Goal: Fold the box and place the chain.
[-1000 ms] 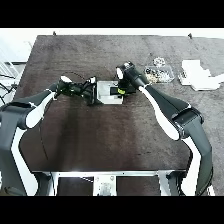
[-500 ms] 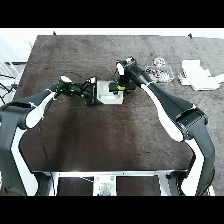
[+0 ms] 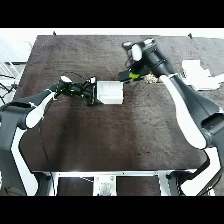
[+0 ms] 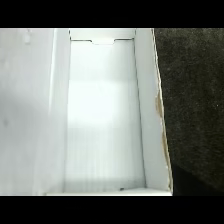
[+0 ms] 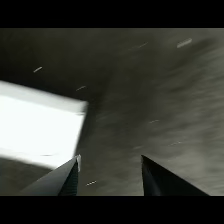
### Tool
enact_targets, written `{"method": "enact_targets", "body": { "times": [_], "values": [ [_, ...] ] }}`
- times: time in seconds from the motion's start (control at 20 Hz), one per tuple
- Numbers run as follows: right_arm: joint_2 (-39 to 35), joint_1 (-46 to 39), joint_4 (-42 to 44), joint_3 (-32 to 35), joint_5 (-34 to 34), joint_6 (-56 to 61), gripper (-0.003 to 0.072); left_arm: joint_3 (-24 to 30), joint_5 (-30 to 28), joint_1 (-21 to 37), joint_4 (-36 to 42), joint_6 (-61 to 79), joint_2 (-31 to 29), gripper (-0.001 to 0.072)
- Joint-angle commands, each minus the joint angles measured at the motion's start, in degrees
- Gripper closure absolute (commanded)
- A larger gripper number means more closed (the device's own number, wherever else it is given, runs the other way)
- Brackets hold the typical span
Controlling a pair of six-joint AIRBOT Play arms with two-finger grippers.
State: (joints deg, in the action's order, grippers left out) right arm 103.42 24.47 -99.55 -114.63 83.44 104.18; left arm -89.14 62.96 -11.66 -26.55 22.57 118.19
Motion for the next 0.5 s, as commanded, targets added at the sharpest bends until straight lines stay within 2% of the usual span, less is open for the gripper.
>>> {"method": "enact_targets", "body": {
  "times": [0.0, 0.15, 0.3, 0.45],
  "values": [
    [-2.97, -7.13, -2.01, -0.02, -4.35, -5.73, 0.0241, -0.02, 0.02, 0.0, 0.0, -0.02, 0.04, 0.0245],
    [-0.92, -15.96, -0.13, -0.02, -10.12, -9.86, 0.0249, -0.02, 0.07, 0.0, 0.0, -0.02, 0.04, 0.0245],
    [3.13, -23.5, 7.78, -0.02, -16.65, -16.48, 0.0267, -0.02, 0.07, 0.0, 0.0, -0.04, 0.04, 0.0245],
    [7.85, -27.52, 15.76, -0.02, -20.46, -23.5, 0.0277, -0.02, 0.13, 0.0, 0.0, -0.04, 0.04, 0.0245]
  ]
}}
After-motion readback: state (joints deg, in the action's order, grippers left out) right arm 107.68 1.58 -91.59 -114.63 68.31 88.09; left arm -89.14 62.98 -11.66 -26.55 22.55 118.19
